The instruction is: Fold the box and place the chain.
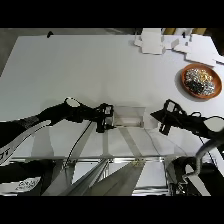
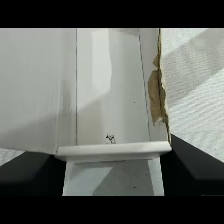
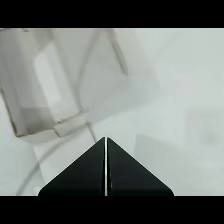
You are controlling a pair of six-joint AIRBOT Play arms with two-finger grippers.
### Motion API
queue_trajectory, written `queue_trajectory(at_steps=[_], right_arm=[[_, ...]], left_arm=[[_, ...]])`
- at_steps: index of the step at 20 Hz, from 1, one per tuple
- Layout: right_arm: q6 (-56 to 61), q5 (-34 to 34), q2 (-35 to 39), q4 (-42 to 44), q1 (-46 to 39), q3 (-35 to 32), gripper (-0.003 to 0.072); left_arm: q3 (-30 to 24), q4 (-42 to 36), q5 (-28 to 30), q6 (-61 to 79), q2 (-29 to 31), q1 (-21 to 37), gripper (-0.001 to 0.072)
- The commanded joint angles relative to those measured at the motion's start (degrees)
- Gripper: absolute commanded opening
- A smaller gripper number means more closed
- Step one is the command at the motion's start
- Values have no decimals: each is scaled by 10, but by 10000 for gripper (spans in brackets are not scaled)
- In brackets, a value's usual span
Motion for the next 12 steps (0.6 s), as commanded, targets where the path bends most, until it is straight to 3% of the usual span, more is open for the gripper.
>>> queue_trajectory(at_steps=[1, 4, 7, 10, 12], right_arm=[[208, -22, 58, -38, -50, 0, 22], [412, -77, 24, -96, -87, 0, 22], [589, -33, -50, -129, -113, 0, 22], [595, 36, -121, -96, -98, 0, 22], [605, 31, -147, -96, -85, 0, 22]], left_arm=[[0, 0, 0, -1, 0, 0, 490], [0, 0, 0, 0, 0, 0, 490], [0, 0, 0, 0, 0, 0, 490], [0, 0, 0, -1, 0, 0, 490], [0, 0, 0, 0, 0, 0, 490]])
